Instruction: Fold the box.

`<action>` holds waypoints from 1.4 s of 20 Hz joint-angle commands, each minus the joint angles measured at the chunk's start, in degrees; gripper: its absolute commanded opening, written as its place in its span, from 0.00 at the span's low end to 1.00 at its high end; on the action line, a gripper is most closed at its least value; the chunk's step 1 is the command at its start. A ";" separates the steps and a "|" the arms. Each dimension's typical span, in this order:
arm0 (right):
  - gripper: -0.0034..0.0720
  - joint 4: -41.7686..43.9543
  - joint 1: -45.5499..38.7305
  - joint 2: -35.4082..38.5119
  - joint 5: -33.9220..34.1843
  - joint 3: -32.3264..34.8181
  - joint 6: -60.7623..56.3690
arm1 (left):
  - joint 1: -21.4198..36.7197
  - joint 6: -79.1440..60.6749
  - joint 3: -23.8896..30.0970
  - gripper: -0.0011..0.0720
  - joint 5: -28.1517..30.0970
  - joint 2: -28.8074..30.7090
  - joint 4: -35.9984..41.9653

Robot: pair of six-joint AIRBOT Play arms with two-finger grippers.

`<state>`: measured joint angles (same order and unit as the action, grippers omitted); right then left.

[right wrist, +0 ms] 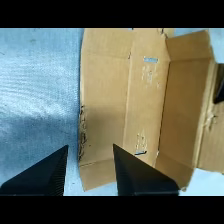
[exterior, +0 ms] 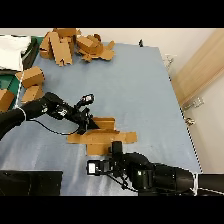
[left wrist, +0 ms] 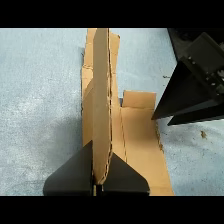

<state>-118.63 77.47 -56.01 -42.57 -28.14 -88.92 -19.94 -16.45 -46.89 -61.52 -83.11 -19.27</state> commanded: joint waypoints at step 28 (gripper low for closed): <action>0.64 -9.86 -0.02 -1.70 0.76 1.66 -6.71 | 0.00 -0.02 -0.04 0.04 -0.15 0.00 0.00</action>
